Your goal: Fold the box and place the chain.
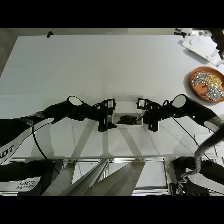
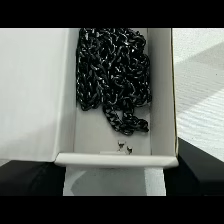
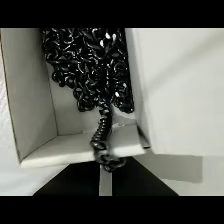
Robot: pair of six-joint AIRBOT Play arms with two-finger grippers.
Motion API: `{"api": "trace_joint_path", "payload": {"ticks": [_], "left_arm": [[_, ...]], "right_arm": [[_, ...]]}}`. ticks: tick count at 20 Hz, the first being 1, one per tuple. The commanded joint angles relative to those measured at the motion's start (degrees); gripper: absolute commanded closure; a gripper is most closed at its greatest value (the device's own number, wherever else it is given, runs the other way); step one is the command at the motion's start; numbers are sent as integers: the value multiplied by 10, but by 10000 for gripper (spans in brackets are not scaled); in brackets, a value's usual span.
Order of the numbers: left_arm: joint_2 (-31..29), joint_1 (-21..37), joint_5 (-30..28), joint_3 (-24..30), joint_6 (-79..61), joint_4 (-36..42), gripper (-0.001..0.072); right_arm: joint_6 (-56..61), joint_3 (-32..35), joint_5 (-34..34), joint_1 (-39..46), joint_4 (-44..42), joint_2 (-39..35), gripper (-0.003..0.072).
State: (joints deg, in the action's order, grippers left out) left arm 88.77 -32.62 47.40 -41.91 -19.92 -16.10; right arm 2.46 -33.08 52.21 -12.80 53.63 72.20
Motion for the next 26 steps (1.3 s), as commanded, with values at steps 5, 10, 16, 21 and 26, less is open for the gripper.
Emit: {"api": "trace_joint_path", "payload": {"ticks": [5, 10, 16, 21, 26], "left_arm": [[0, 0, 0, 0, 0, 0, 437], [0, 0, 0, 0, 0, 0, 437], [0, 0, 0, 0, 0, 0, 437], [0, 0, 0, 0, 0, 0, 437], [0, 0, 0, 0, 0, 0, 437]], "right_arm": [[97, -1, 10, 1, 119, -92, 664], [143, -1, 10, 0, 104, -201, 664], [125, -1, 25, -2, -91, -249, 666], [121, -1, 5, -62, -137, -185, 664], [158, -1, -25, -72, -140, -114, 659]]}}
